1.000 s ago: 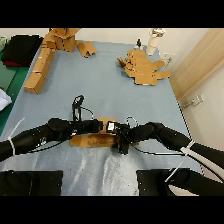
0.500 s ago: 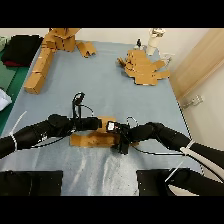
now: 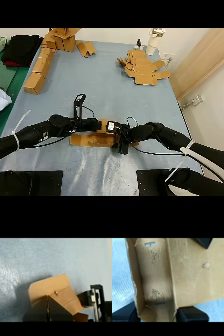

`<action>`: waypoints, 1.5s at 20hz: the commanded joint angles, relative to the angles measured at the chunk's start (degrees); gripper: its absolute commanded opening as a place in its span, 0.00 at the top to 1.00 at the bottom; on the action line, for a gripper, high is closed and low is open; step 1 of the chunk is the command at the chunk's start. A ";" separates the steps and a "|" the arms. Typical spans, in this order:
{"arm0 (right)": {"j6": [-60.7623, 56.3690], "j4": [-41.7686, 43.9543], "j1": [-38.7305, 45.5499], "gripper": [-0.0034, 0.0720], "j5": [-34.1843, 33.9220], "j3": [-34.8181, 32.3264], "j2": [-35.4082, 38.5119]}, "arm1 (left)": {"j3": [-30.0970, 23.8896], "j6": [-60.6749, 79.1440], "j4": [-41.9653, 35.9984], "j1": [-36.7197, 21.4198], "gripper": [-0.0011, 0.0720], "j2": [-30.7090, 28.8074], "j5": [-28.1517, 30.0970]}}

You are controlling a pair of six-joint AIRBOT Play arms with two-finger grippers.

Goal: Fold the box.

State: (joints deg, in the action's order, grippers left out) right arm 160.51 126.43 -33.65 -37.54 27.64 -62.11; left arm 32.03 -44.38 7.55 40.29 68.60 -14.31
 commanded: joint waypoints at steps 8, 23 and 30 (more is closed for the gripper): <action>1.14 0.00 -0.07 0.29 -2.43 0.02 0.04 | 0.07 -0.17 1.95 -4.96 0.97 1.77 -8.07; 3.67 -0.15 -1.81 0.29 -3.52 0.02 0.04 | 0.04 -5.16 9.44 -6.10 0.97 1.77 -11.93; 3.67 -0.24 -1.81 0.29 -3.52 0.02 0.04 | 0.04 -5.14 13.51 -10.97 0.97 -8.15 -17.99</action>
